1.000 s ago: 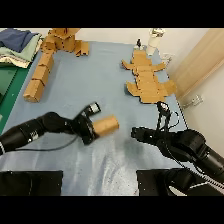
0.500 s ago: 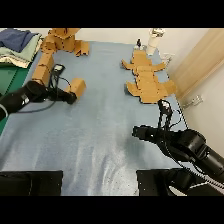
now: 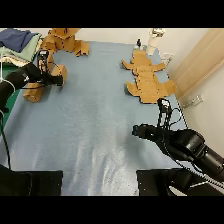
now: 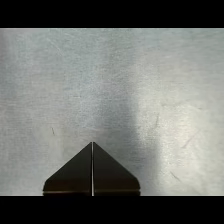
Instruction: Fold the box.
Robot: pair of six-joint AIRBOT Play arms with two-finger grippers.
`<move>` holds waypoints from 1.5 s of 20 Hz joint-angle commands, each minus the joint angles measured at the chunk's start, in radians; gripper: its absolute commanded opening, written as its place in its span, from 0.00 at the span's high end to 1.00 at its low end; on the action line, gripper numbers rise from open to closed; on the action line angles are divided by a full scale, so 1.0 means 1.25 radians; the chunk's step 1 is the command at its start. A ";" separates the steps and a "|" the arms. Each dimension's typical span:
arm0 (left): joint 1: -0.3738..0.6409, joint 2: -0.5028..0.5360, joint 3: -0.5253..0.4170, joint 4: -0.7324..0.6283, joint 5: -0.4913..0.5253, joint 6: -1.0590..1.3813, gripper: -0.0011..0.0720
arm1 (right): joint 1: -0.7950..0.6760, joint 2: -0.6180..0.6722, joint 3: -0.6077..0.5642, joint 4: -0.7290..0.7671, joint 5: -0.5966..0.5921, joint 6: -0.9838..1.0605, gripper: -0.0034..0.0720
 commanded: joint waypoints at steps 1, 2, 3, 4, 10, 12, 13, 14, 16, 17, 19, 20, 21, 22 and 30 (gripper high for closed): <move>0.006 -0.070 0.105 0.164 -0.046 -0.145 0.36 | 0.000 -0.024 0.001 -0.003 0.043 0.000 0.95; 0.006 -0.085 0.127 0.175 -0.058 -0.157 0.36 | 0.000 -0.034 0.001 -0.003 0.047 0.000 0.95; 0.006 -0.099 0.146 0.181 -0.060 -0.170 0.36 | 0.000 -0.043 0.001 -0.002 0.047 0.000 0.95; 0.006 -0.111 0.163 0.181 -0.059 -0.173 0.36 | 0.000 -0.052 0.001 -0.002 0.047 0.000 0.95; 0.006 -0.151 0.221 0.181 -0.058 -0.173 0.36 | 0.000 -0.064 0.001 -0.003 0.062 0.000 0.95; 0.007 -0.158 0.222 0.181 -0.059 -0.173 0.36 | 0.000 -0.064 0.001 -0.004 0.072 0.000 0.95; 0.008 -0.163 0.222 0.181 -0.060 -0.173 0.36 | 0.000 -0.064 0.001 -0.004 0.075 0.000 0.95; 0.007 -0.167 0.222 0.181 -0.065 -0.173 0.36 | 0.000 -0.064 0.001 -0.005 0.077 0.000 0.95; 0.006 -0.174 0.222 0.181 -0.081 -0.173 0.20 | 0.000 -0.064 0.001 -0.005 0.080 0.000 0.95; 0.006 -0.175 0.222 0.181 -0.086 -0.172 0.12 | 0.000 -0.064 0.001 -0.005 0.079 0.000 0.95; 0.007 -0.175 0.222 0.182 -0.093 -0.173 0.08 | 0.000 -0.064 0.001 -0.005 0.080 0.000 0.95; 0.007 -0.175 0.222 0.181 -0.095 -0.172 0.07 | 0.000 -0.064 0.001 -0.004 0.080 0.000 0.95; 0.007 -0.175 0.222 0.181 -0.098 -0.173 0.07 | 0.000 -0.064 0.001 -0.004 0.080 0.000 0.95; 0.007 -0.175 0.222 0.179 -0.104 -0.174 0.04 | 0.000 -0.064 0.001 -0.003 0.080 0.000 0.95; 0.045 -0.147 0.384 0.204 -0.410 -0.186 0.04 | -0.001 -0.064 0.001 -0.004 0.079 0.000 0.95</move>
